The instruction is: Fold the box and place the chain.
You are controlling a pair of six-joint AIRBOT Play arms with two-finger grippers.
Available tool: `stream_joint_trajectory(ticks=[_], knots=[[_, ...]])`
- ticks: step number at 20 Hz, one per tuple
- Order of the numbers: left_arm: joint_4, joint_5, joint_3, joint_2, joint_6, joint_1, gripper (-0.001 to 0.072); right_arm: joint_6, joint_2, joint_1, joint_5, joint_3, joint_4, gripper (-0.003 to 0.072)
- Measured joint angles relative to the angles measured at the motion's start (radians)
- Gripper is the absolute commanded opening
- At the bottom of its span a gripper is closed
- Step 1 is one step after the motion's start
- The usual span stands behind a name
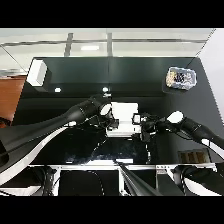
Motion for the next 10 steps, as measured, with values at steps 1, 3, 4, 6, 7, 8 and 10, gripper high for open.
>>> stream_joint_trajectory(ticks=[1, 3, 4, 6, 7, 8, 10], knots=[[-0.001, 0.004, 0.003, 0.000, -0.011, -0.002, 0.0397, 0.000, 0.000, 0.000, 0.000, 0.000, 0.000, 0.0442], [-0.005, 0.011, 0.007, 0.000, -0.031, -0.002, 0.0397, 0.000, 0.000, 0.000, 0.000, 0.000, 0.000, 0.0442], [-0.006, 0.014, 0.008, 0.001, -0.042, -0.004, 0.0397, 0.000, 0.000, 0.000, 0.000, 0.000, 0.000, 0.0443], [-0.010, 0.020, 0.009, 0.002, -0.066, -0.010, 0.0396, 0.000, 0.000, 0.000, 0.000, 0.000, 0.000, 0.0442], [-0.011, 0.024, 0.010, 0.002, -0.080, -0.014, 0.0397, 0.000, 0.000, 0.000, 0.000, 0.000, 0.000, 0.0442], [-0.011, 0.023, 0.010, 0.002, -0.092, -0.018, 0.0386, 0.000, 0.000, 0.000, 0.000, 0.000, 0.000, 0.0442], [-0.006, 0.023, 0.010, 0.002, -0.114, -0.023, 0.0190, 0.000, 0.000, 0.000, 0.000, 0.000, 0.000, 0.0443]])
